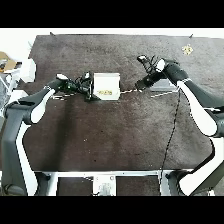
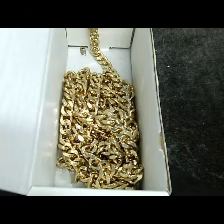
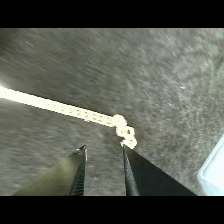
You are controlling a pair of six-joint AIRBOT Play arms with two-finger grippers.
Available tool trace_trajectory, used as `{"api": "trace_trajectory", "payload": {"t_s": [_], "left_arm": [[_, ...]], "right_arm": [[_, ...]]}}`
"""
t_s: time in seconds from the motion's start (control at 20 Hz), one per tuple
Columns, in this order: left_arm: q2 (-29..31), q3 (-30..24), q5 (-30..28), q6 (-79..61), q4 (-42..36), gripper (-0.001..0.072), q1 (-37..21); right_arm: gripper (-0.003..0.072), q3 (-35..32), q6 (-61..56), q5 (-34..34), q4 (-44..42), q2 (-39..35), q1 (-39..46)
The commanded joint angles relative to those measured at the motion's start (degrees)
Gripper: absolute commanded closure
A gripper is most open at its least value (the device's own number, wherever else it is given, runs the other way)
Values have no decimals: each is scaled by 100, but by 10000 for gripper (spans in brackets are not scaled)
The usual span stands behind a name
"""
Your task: Fold the box and place the chain.
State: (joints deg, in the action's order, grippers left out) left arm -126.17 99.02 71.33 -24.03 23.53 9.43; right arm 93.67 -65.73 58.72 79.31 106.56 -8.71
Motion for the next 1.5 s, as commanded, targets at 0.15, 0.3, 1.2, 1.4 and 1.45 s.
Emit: {"api": "trace_trajectory", "payload": {"t_s": [0.15,0.3,1.2,1.4,1.45], "left_arm": [[-2,-2,0,0,0,352,0],[-2,-2,0,0,0,352,0],[-2,-2,0,0,0,352,0],[-2,-2,0,0,0,352,-2],[-2,-2,0,0,0,352,0]], "right_arm": [[403,15,586,-428,-20,238,114],[403,13,599,-483,-31,286,114],[684,11,1150,-957,-1526,-1956,-1475],[681,4,848,-1126,-1137,-1432,-1788],[498,0,704,-1110,-994,-1196,-1768]]}}
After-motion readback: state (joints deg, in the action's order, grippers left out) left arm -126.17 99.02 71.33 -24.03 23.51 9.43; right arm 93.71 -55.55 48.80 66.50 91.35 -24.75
